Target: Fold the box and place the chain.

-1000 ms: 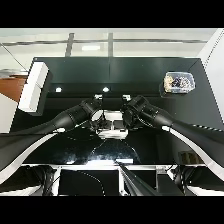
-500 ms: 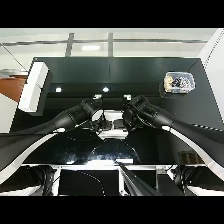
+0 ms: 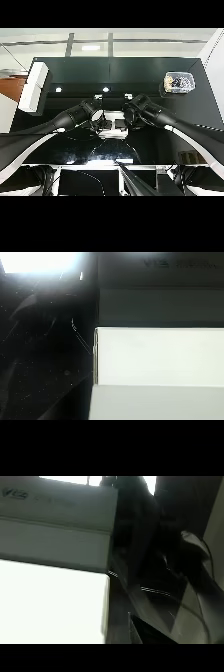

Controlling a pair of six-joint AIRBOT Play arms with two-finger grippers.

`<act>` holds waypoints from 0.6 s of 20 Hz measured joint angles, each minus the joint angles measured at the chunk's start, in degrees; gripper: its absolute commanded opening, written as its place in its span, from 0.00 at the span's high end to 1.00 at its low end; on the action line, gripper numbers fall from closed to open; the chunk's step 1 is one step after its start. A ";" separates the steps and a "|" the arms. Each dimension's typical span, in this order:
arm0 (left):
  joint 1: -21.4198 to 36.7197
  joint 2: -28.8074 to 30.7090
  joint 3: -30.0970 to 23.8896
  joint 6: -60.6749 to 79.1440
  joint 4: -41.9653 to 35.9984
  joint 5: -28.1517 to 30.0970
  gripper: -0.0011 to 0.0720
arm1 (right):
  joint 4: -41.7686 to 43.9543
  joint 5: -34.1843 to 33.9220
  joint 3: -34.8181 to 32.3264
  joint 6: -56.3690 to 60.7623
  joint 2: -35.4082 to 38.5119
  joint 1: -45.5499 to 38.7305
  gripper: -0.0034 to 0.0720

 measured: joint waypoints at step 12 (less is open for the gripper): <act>0.00 0.00 0.00 -0.04 -0.13 0.11 0.95 | -16.22 -8.90 -0.15 -14.21 25.35 -15.45 0.47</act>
